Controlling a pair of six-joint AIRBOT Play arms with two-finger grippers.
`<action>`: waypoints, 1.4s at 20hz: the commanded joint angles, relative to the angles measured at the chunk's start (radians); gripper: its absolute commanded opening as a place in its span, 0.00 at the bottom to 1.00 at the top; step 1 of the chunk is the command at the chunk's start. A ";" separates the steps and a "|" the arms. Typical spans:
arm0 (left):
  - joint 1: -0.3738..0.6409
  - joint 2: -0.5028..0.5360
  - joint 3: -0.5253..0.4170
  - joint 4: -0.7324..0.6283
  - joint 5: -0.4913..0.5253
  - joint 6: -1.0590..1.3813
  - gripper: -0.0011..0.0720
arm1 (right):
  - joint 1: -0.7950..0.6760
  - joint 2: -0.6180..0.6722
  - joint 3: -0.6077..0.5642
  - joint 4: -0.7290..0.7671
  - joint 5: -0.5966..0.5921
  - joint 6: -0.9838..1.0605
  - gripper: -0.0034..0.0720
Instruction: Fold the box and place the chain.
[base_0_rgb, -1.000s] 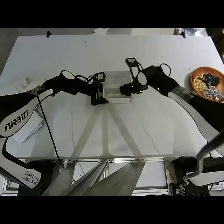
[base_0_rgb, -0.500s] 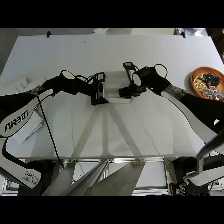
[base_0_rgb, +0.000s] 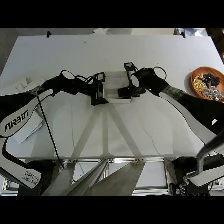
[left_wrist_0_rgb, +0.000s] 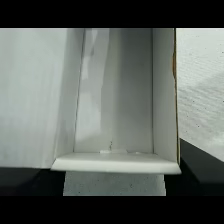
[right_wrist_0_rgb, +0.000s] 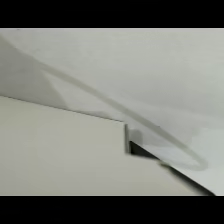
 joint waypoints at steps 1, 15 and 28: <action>0.001 0.001 0.000 -0.003 0.002 -0.006 0.39 | 0.002 0.017 0.003 0.000 0.020 0.014 0.52; 0.001 0.001 0.000 -0.003 0.002 -0.006 0.39 | -0.288 0.442 0.003 -0.247 0.176 -0.241 0.52; 0.001 0.001 0.000 -0.003 0.002 -0.006 0.39 | -0.922 0.203 -0.001 -0.229 0.040 -0.366 0.66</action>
